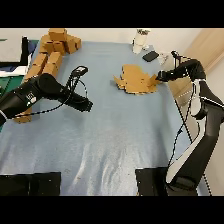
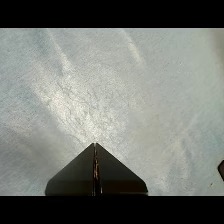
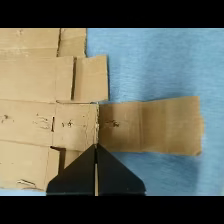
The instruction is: Fold the box.
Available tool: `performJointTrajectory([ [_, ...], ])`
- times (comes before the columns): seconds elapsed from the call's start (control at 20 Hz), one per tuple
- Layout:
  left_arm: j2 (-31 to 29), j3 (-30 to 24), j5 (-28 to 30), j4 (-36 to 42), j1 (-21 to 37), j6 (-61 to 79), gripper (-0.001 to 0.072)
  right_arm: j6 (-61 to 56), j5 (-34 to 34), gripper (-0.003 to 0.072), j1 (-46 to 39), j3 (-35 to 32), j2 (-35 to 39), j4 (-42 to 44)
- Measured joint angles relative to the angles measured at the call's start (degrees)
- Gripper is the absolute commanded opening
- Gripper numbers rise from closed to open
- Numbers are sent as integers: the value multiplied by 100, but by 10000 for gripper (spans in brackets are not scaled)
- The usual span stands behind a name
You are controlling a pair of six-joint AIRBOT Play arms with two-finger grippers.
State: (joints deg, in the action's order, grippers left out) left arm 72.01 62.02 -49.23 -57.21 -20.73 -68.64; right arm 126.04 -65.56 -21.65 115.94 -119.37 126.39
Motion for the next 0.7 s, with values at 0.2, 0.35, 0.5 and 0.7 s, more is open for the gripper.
performJointTrajectory([
  [0.2, 0, 0, -2, 0, 0, 0, 11, -332, -520, 0, 61, -63, 446, 70],
  [0.35, 0, 0, -2, -2, 0, 0, 11, -850, -933, 0, 168, -400, 1036, -184],
  [0.5, 0, 0, -2, 0, 0, 0, 11, -1333, -1222, 0, 450, -1097, 1818, -776],
  [0.7, 0, 0, -2, 0, 0, 0, 11, -1832, -1290, 0, 1086, -2785, 3233, -1515],
])
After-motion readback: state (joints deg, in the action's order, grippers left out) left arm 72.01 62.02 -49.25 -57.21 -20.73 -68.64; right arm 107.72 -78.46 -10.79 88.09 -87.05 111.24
